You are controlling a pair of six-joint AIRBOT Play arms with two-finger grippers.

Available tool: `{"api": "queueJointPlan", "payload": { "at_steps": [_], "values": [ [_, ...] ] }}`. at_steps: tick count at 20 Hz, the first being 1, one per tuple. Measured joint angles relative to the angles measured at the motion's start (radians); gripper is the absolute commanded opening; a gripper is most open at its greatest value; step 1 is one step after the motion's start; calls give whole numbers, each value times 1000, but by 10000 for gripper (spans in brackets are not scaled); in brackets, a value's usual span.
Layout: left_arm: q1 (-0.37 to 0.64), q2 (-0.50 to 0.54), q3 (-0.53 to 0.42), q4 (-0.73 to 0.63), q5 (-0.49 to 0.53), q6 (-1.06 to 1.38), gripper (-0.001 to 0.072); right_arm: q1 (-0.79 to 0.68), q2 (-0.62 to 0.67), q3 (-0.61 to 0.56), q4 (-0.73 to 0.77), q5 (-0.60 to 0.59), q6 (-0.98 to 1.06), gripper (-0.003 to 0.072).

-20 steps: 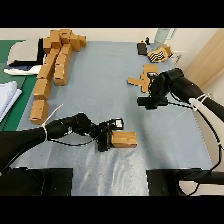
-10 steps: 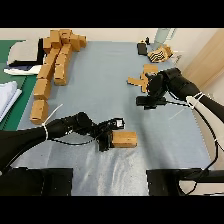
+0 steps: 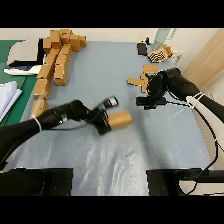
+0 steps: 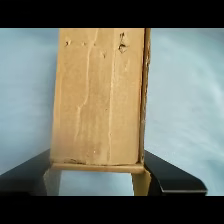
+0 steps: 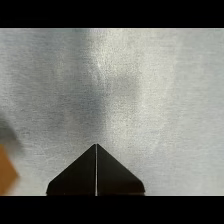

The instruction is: Fold the box.

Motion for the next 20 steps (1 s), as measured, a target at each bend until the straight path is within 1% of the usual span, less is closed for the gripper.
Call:
{"api": "queueJointPlan", "payload": {
  "at_steps": [3, 7, 10, 14, 20],
  "values": [
    [161, 27, 33, 56, 3, -172, 446, 0, 0, 0, 0, 0, 0, 4],
    [386, 40, 40, 153, -55, -383, 446, 0, 0, 0, 0, 0, 0, 4],
    [512, 43, 37, 205, -55, -498, 445, 0, 0, 0, 0, 0, 0, 4],
    [588, 28, 35, 234, -1, -561, 446, 0, 0, 0, 0, 0, 0, 4],
    [616, -62, 35, 280, 77, -650, 445, 0, 0, 0, 0, 0, 0, 4]
  ]
}}
